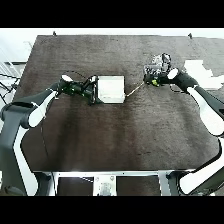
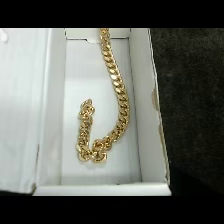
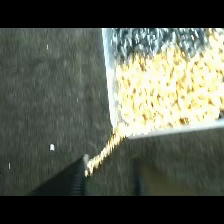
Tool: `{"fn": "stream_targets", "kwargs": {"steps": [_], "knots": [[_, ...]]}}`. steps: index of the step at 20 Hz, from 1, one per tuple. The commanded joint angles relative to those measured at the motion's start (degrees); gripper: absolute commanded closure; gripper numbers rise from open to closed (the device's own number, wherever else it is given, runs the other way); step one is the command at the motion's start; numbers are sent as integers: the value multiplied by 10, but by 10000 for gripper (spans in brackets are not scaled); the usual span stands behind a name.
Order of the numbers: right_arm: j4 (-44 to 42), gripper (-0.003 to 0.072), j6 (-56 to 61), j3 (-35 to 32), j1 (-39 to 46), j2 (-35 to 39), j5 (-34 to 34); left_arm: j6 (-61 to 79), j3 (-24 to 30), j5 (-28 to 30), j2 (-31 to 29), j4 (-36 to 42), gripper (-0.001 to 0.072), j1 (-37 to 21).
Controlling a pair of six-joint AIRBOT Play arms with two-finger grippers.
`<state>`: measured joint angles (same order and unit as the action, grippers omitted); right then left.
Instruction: Fold the box and place the chain.
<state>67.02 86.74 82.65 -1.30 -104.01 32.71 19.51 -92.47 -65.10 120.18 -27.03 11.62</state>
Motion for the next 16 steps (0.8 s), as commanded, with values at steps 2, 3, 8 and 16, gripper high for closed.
{"fn": "stream_targets", "kwargs": {"steps": [2,3,8,16], "knots": [[-19,548,-7,25,-8,-35,-43,0,0,1,0,0,236,0],[-19,676,-22,28,-8,-31,-40,0,0,1,0,0,236,0],[-19,678,-70,27,-26,96,43,0,0,1,0,0,236,0],[90,679,-54,27,-156,389,79,0,0,0,0,0,236,0]]}}
